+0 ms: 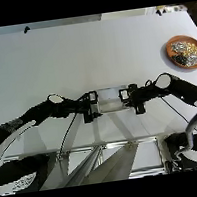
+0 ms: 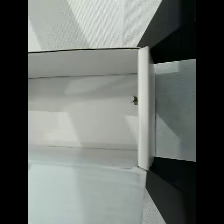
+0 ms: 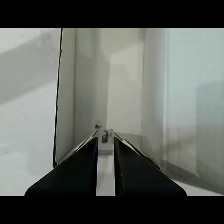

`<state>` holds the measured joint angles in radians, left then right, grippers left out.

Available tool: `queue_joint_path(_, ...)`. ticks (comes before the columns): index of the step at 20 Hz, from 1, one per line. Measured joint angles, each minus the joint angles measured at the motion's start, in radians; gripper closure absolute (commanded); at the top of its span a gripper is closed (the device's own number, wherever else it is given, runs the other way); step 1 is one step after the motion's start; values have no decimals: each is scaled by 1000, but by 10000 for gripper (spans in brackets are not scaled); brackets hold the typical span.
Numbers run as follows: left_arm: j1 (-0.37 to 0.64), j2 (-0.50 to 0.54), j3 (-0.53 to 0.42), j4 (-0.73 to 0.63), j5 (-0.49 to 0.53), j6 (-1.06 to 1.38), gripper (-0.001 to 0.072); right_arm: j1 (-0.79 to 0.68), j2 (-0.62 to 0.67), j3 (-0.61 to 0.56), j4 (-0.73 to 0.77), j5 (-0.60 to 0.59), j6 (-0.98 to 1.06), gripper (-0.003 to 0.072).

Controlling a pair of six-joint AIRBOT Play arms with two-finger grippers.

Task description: Fold the box and place the chain.

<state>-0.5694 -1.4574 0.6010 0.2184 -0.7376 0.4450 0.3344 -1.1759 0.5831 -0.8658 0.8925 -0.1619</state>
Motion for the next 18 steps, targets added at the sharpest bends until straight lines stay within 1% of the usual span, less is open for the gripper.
queue_joint_path(1, 0, 0, 0, 0, 0, 0, 575, 8, -5, 0, 4, -5, 0, 409)
queue_joint_path(4, 0, 0, 0, 1, 0, 0, 575, 23, -14, 0, 8, -19, -1, 405)
queue_joint_path(5, 0, 0, 0, 0, 0, 0, 575, 26, -15, 0, 10, -25, -1, 381)
queue_joint_path(6, 0, 0, 0, 0, 0, 0, 575, 27, -16, 0, 11, -27, -1, 295)
queue_joint_path(7, 0, 0, 0, 0, 0, 0, 575, 29, -17, 0, 12, -31, -1, 267)
queue_joint_path(10, 0, 0, 0, 0, 0, 0, 575, 31, -18, 0, 13, -34, -1, 280)
queue_joint_path(11, 0, 0, 0, -1, 0, 0, 575, 31, -18, 0, 13, -34, 0, 293)
queue_joint_path(12, 0, 0, 0, -1, 0, 0, 575, 31, -18, 0, 12, -35, 3, 322)
queue_joint_path(14, 0, 0, 0, -2, 0, -1, 575, 31, -11, 0, -3, -35, 51, 549)
queue_joint_path(15, 0, 0, 0, -2, 0, -1, 575, 31, -5, 0, -18, -32, 95, 627)
queue_joint_path(16, 0, 0, 0, -2, 0, -2, 575, 31, 3, 0, -37, -25, 145, 654)
queue_joint_path(18, 0, 0, 0, -2, 0, -2, 575, 31, 14, 0, -82, 6, 242, 667)
